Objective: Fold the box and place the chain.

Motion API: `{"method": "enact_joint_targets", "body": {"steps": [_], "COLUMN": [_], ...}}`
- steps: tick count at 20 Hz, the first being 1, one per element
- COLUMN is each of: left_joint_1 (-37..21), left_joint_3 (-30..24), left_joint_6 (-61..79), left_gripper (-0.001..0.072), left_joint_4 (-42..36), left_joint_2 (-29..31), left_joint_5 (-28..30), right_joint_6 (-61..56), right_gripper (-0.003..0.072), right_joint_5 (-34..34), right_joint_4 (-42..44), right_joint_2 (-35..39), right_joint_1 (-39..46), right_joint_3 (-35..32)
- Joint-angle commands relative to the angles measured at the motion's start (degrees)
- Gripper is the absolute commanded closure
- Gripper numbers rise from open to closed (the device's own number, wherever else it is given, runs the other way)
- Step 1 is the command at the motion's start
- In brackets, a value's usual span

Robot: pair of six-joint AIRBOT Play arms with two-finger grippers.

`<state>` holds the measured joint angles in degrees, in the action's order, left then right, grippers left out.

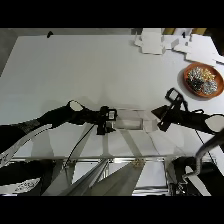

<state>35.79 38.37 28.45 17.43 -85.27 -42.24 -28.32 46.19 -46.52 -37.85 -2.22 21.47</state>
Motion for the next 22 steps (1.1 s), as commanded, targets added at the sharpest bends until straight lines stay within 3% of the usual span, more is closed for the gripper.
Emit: {"method": "enact_joint_targets", "body": {"steps": [1,4,9,13,16,19,20,22], "left_joint_1": [0.02,0.02,0.02,0.02,0.02,0.02,0.02,0.02], "left_joint_3": [-0.02,-0.02,-0.02,-0.02,-0.02,-0.02,-0.02,-0.02], "left_joint_6": [0.02,0.02,0.02,0.02,0.02,0.02,0.02,0.02], "left_gripper": [0.0437,0.0437,0.0437,0.0437,0.0437,0.0437,0.0437,0.0437], "left_joint_4": [0.04,0.04,0.04,0.02,0.04,0.04,0.04,0.04], "left_joint_2": [0.0,0.0,0.0,0.0,0.0,0.0,0.0,0.0], "left_joint_5": [0.0,0.0,0.02,0.0,0.0,0.0,0.02,0.02], "right_joint_6": [-29.22,-41.11,-40.79,-40.04,-34.03,-33.27,-33.33,-33.38], "right_gripper": [0.0667,0.0667,0.0667,0.0667,0.0667,0.0661,0.0592,0.0546], "right_joint_5": [-5.01,1.36,6.97,6.88,8.74,10.1,10.25,10.84], "right_joint_4": [-9.9,-15.28,-7.76,-2.82,3.69,4.33,4.37,4.42], "right_joint_2": [-3.02,-10.4,-20.09,-24.41,-23.28,-17.94,-16.37,-14.43], "right_joint_1": [5.79,7.1,4.63,-0.11,-0.98,-0.98,-0.98,-0.98], "right_joint_3": [0.02,0.0,0.0,0.0,0.02,0.0,0.0,0.0]}}
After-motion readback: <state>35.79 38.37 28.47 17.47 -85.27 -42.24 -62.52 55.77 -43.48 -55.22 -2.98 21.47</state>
